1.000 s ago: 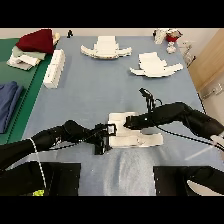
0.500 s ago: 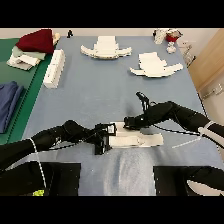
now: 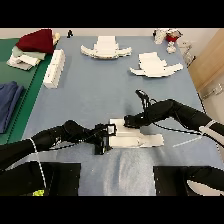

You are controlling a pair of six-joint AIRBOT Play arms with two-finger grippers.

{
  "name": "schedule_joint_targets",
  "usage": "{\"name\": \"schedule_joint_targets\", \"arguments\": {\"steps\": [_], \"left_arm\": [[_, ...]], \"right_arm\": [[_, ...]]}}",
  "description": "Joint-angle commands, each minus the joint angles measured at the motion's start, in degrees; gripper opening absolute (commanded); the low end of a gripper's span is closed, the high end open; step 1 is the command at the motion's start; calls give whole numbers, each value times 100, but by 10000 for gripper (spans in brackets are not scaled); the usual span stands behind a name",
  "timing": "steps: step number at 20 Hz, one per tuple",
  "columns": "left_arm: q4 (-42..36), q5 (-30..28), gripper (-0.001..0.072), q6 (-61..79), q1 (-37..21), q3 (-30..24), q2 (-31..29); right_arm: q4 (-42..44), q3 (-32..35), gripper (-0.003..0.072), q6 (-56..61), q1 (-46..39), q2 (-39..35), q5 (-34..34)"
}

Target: Fold the box.

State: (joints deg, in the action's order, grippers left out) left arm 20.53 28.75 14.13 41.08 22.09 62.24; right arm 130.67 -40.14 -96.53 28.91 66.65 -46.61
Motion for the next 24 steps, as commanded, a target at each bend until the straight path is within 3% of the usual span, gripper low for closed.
{"name": "schedule_joint_targets", "arguments": {"steps": [1,5,8,9,10,11,15,17,24], "left_arm": [[-2,-9,515,-4,2,4,-7],[-2,-9,515,-4,2,4,-7],[-2,-11,515,-4,2,4,-7],[-2,-11,515,-4,2,4,-7],[-2,-11,515,-4,2,4,-7],[-2,-11,515,-4,2,4,-7],[-2,-13,515,-4,2,4,-7],[-2,-4,515,-4,2,4,-7],[-2,-9,515,-4,2,4,-7]], "right_arm": [[-645,-354,61,-111,0,-398,-400],[-1217,-472,61,-1128,2,-1495,-1237],[-1248,-109,64,-2649,11,-2247,-2500],[-1482,48,209,-2697,11,-2433,-2756],[-1856,212,420,-2697,11,-2588,-2918],[-2133,358,477,-2699,11,-2671,-2949],[-2883,874,482,-3464,15,-2514,-2302],[-2927,1008,599,-4164,15,-2297,-1971],[-2472,1051,587,-5294,238,-1775,-1025]]}}
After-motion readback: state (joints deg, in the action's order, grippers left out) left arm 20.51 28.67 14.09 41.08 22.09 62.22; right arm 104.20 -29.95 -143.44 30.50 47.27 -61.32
